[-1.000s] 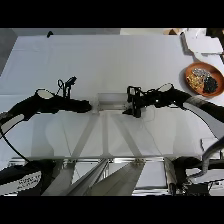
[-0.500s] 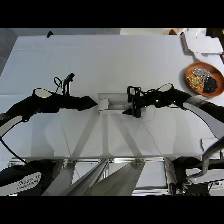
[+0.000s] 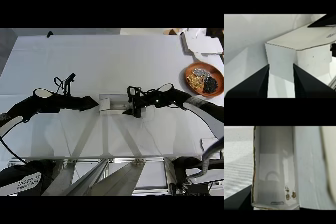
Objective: Fold the box and place the chain.
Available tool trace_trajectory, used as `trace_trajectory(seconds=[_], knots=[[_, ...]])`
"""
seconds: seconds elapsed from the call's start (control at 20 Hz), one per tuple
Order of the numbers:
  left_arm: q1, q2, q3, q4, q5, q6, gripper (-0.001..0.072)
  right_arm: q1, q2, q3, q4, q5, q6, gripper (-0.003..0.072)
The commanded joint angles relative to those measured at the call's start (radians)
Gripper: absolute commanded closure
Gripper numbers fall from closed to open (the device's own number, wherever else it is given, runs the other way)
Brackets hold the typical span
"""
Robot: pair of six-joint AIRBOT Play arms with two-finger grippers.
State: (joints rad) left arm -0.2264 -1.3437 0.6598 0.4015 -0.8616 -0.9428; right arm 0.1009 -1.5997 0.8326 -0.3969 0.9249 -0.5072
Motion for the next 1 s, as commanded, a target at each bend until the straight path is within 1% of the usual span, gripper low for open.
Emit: trace_trajectory(seconds=[0.0,0.25,0.6,0.8,0.95], knots=[[0.003,0.001,0.0,0.021,-0.013,0.0,0.0375,0.001,0.0,0.0,0.001,0.0,0.001,0.022],[0.004,0.001,0.0,0.018,0.025,-0.001,0.0374,0.001,0.0,0.0,0.001,0.0,0.001,0.022],[0.005,0.001,0.0,0.018,0.04,0.0,0.0374,0.001,0.0,0.0,0.001,0.0,0.001,0.022],[0.027,0.003,0.0,0.016,0.019,-0.001,0.0374,0.001,0.0,0.0,0.002,0.0,0.001,0.022],[0.02,0.003,0.0,0.014,-0.015,-0.001,0.0374,0.001,0.0,0.0,0.001,0.0,0.001,0.022]])
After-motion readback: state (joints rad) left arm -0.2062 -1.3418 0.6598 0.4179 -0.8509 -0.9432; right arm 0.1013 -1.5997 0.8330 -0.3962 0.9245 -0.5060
